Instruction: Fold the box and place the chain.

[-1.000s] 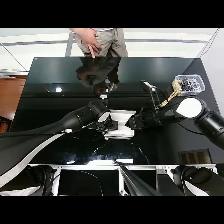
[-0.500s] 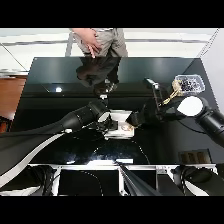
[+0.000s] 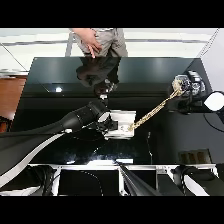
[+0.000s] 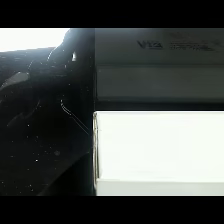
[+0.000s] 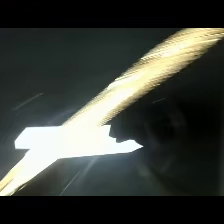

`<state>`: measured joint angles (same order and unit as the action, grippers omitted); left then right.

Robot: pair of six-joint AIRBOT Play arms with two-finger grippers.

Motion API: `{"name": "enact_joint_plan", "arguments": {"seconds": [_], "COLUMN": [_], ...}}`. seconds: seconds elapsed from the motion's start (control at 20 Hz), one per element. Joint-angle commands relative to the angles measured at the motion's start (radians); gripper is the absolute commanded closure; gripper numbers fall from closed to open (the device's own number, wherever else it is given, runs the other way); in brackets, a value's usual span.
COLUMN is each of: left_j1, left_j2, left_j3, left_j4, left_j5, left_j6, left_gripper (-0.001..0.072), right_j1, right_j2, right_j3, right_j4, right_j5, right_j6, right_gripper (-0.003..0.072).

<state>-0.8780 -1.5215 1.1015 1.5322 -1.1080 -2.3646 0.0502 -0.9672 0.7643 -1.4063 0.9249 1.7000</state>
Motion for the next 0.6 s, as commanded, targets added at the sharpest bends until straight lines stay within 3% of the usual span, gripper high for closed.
{"name": "enact_joint_plan", "arguments": {"seconds": [0.0, 0.3, 0.55], "left_j1": [0.001, 0.001, 0.001], "left_j2": [0.0, 0.0, 0.0], "left_j3": [0.0, 0.0, 0.0], "left_j4": [0.0, 0.0, 0.0], "left_j5": [0.0, 0.0, 0.0], "left_j6": [0.0, 0.0, 0.0], "left_gripper": [0.0678, 0.0678, 0.0677], "right_j1": [-0.085, -0.13, -0.131], "right_j2": [-0.098, -0.435, -0.57], "right_j3": [-0.018, 0.203, 0.282], "right_j4": [-0.225, -0.092, -0.061], "right_j5": [-0.234, -0.251, -0.258], "right_j6": [0.208, 0.376, 0.376], "right_gripper": [-0.0034, -0.0034, -0.0034]}}
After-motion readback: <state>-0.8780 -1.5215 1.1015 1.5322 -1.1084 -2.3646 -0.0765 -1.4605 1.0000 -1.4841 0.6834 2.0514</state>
